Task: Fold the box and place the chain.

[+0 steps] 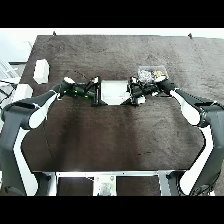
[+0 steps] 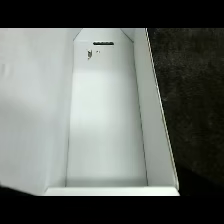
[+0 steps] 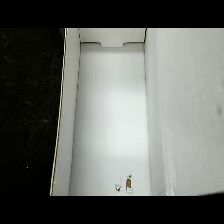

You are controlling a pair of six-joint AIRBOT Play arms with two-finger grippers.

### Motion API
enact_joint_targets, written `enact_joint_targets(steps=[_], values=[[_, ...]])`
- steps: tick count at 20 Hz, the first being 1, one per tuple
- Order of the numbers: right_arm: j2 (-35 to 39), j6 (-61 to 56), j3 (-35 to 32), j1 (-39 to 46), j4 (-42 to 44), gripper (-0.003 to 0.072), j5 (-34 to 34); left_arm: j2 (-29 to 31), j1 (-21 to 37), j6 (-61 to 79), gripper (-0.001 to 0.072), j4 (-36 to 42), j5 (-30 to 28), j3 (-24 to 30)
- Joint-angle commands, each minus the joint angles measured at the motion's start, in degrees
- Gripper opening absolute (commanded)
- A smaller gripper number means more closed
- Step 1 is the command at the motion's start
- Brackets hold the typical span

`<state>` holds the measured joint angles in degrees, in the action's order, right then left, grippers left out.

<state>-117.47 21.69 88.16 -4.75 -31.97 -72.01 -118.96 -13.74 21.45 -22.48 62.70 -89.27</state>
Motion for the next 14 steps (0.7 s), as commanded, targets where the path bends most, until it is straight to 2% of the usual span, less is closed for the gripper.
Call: enact_joint_targets(steps=[1,14], values=[[0.04,-0.02,-0.02,-0.04,0.00,0.0435,-0.04,-0.04,-0.04,0.02,0.0467,-1.25,-0.79,-0.02],[0.04,-0.02,-0.02,-0.04,0.00,0.0435,-0.04,-0.02,-0.04,0.04,0.0472,-2.78,-1.81,-0.04]])
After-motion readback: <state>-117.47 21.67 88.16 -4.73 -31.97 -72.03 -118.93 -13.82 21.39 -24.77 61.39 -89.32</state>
